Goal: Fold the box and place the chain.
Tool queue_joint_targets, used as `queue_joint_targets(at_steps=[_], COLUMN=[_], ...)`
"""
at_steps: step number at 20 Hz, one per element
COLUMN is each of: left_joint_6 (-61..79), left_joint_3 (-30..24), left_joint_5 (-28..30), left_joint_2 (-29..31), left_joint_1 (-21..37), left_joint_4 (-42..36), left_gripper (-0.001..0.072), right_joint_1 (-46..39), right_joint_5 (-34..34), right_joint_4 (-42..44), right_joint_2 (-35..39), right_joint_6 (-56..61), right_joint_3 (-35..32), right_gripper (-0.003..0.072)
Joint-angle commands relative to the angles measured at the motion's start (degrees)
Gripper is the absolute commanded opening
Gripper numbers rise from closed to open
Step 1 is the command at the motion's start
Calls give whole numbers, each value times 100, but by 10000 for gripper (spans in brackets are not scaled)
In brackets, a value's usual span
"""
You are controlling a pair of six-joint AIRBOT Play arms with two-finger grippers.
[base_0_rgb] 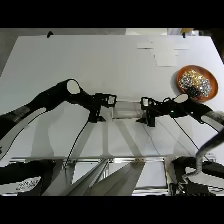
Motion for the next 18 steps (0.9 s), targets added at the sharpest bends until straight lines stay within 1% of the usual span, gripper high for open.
queue_joint_targets(at_steps=[1, 3, 6, 10, 13, 18], left_joint_6=[756, 754, 752, 752, 752, 752], left_joint_3=[-114, -114, -114, -116, -116, -116], left_joint_5=[413, 369, 317, 57, 74, 50], left_joint_2=[-546, -645, -625, -623, -623, -566], left_joint_1=[28, 31, 39, 101, 140, 153], left_joint_4=[-673, -785, -857, -1134, -1386, -1384], left_gripper=[697, 699, 703, 708, 711, 711], right_joint_1=[-2, -2, -2, -2, -2, -2], right_joint_5=[2, 4, 4, 4, 2, 4], right_joint_4=[0, 0, 0, 0, 0, 0], right_joint_2=[0, 0, 2, 0, 0, 0], right_joint_6=[0, 0, 0, 0, 0, 0], right_joint_3=[7, 7, 7, 7, 7, 7], right_gripper=[397, 397, 397, 397, 397, 397])
